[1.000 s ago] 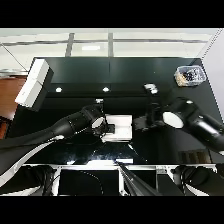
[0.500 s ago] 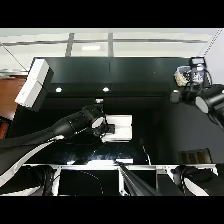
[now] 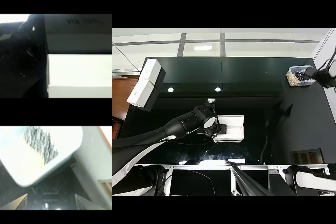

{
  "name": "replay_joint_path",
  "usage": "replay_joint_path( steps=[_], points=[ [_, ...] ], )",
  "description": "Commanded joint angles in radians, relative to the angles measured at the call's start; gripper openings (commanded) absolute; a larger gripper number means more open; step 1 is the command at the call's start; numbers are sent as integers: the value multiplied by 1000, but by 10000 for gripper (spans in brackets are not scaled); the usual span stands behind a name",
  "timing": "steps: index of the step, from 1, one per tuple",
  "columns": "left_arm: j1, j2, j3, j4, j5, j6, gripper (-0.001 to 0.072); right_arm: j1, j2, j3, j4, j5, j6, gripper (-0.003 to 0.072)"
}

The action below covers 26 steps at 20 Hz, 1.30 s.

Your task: Fold the box and place the chain.

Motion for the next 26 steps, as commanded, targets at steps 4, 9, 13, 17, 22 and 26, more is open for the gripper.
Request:
replay_joint_path(
  steps=[4, 9, 13, 17, 22, 26],
  points=[
    [0, 0, 1, 0, 1, 0, 33, -58, -394, 522, 66, 191, 129, 703],
    [1, 0, 1, 0, 0, 0, 33, -77, -515, 599, 69, 145, 229, 663],
    [1, 0, 1, 0, 0, 0, 33, -98, -549, 599, 69, 124, 245, 644],
    [1, 0, 1, 0, 0, 0, 33, -112, -574, 599, 75, 100, 267, 644],
    [1, 0, 1, 0, 0, 0, 33, -112, -604, 599, 77, 98, 263, 643],
    [1, 0, 1, 0, 0, 0, 33, -114, -607, 599, 89, 73, 257, 449]
  ],
)
